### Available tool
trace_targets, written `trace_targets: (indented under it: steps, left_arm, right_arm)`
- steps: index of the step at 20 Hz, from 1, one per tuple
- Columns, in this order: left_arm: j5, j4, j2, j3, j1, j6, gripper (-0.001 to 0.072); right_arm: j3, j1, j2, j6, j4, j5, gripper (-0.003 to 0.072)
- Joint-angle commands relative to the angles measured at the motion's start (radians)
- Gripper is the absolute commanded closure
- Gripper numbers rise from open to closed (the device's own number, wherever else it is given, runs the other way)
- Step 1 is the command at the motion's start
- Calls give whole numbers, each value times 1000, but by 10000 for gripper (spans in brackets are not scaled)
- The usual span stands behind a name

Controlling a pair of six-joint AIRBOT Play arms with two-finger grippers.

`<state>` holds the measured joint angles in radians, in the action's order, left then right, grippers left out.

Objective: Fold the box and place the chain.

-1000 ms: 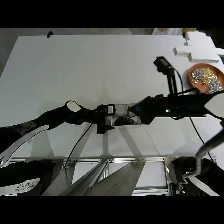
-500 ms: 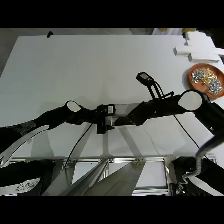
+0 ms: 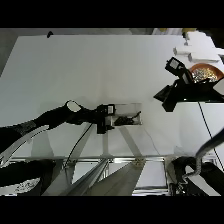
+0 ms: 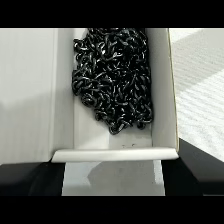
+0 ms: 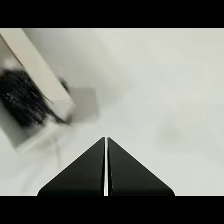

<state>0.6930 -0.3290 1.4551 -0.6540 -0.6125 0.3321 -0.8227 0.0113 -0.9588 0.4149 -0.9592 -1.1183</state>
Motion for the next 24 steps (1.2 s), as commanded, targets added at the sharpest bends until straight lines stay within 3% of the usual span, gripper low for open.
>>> trace_targets:
  steps: [1,4,5,6,7,11,14,18,20,24]
  left_arm:
    - [0,0,0,0,0,0,503]
    - [-1,0,0,0,0,1,503]
    - [0,0,0,0,0,0,503]
    - [0,0,0,0,0,0,503]
    - [0,0,0,0,0,0,503]
    - [0,0,0,0,0,0,503]
    - [0,0,0,0,0,0,503]
    - [0,0,0,0,0,0,503]
    - [0,0,0,0,0,0,503]
    - [0,0,0,0,0,0,503]
  right_arm:
    - [-3,-95,-93,-311,-75,-40,672]
    - [-3,-27,-242,-472,-72,-47,669]
    - [-3,-4,-288,-531,-67,-49,558]
    - [-3,12,-326,-571,-48,-43,382]
    - [-3,24,-359,-630,-22,-45,348]
    - [-2,34,-397,-822,96,-43,350]
    - [-2,34,-398,-847,153,-33,399]
    - [9,68,-398,-851,178,-29,409]
    - [18,96,-398,-851,172,-26,469]
    - [20,121,-398,-850,166,-26,469]
